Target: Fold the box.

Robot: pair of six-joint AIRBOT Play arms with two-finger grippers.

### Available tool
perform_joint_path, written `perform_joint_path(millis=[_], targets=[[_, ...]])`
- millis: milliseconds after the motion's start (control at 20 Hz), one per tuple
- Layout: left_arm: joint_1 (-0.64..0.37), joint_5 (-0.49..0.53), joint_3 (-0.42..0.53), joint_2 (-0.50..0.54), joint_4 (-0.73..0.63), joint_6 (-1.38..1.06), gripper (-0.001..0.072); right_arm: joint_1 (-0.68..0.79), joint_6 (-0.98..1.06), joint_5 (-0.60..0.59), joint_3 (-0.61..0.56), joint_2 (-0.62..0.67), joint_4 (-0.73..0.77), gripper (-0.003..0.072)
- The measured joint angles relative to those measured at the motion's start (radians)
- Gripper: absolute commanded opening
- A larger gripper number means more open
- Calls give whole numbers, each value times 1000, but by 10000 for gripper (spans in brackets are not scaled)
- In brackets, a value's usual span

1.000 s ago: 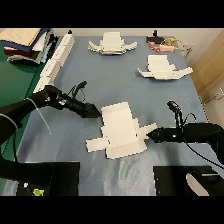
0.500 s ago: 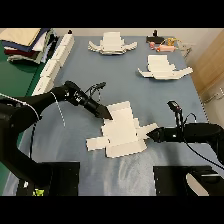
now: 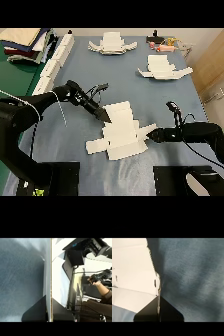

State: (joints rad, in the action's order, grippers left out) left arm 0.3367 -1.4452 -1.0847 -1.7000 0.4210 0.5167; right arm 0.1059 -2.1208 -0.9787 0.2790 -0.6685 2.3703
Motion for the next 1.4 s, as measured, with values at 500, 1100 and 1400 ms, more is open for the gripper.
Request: perform_joint_path(millis=[500, 1100, 1400], targets=[[16, 57, -35, 43, 4, -165, 8, 0, 97, 74, 167, -5, -330, 303], [190, 361, 109, 455, 274, -296, 7, 0, 307, 177, 266, -5, -468, 303], [304, 729, 358, 621, 282, -417, 8, 0, 334, 183, 267, -5, -471, 303]])
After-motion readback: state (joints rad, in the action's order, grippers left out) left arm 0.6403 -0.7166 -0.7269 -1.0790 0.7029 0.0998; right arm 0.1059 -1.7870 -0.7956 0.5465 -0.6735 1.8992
